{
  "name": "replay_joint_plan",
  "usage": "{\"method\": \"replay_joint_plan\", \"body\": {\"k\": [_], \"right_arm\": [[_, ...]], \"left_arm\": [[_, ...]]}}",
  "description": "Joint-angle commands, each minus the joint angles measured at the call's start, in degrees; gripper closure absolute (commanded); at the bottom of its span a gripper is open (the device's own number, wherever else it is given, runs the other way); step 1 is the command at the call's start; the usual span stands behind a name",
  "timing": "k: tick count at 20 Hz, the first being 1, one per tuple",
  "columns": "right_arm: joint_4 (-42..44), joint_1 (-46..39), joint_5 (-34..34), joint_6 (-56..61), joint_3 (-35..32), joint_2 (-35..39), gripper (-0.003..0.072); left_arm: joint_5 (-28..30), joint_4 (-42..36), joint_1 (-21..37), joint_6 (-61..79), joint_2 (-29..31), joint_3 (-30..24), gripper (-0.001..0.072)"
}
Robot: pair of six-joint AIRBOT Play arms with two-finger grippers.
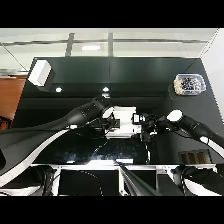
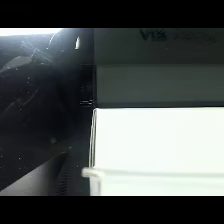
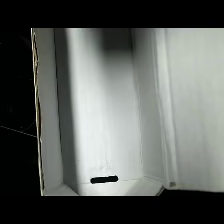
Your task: Fold the box and place the chain.
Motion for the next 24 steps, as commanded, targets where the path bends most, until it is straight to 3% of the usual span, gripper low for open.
{"method": "replay_joint_plan", "body": {"k": [1, 2, 3, 4, 6, 7, 8, 13, 15, 24], "right_arm": [[0.04, 0.0, 0.02, 0.07, -0.02, -0.02, 0.0458], [0.04, 0.0, 0.02, 0.07, -0.02, -0.02, 0.0458], [0.04, 0.0, 0.0, 0.07, -0.02, -0.02, 0.0458], [0.04, 0.0, 0.02, 0.07, -0.02, -0.02, 0.0458], [0.04, 0.0, 0.0, 0.07, -0.02, -0.02, 0.0458], [0.04, 0.0, 0.0, 0.07, -0.02, -0.02, 0.0457], [0.04, 0.0, 0.02, 0.07, -0.02, -0.02, 0.0458], [0.02, 0.0, 0.0, 1.57, 0.04, 0.02, 0.0439], [-0.04, -0.02, 0.0, 6.75, 0.22, 0.39, 0.0089], [-12.63, -0.11, 8.0, 8.15, 0.76, 9.2, 0.0068]], "left_arm": [[-0.07, -0.07, 0.42, -0.04, -0.02, 0.24, 0.0285], [-0.07, -0.07, 0.44, -0.04, -0.02, 0.24, 0.0327], [-0.02, -0.09, 0.39, -0.04, -0.04, 0.22, 0.0435], [0.07, -0.09, 0.39, -0.04, -0.04, 0.24, 0.0491], [0.17, -0.35, 0.39, -0.04, -0.04, 0.22, 0.0499], [0.15, -0.33, 0.39, -0.02, -0.04, 0.24, 0.0633], [0.24, -0.35, 0.39, -0.02, -0.04, 0.22, 0.0686], [0.09, -0.26, 0.37, 0.44, -0.04, 0.22, 0.0686], [-0.07, -0.24, 0.39, 0.5, -0.02, 0.24, 0.0686], [0.37, 0.22, 0.52, 4.26, 0.0, 0.22, 0.0685]]}}
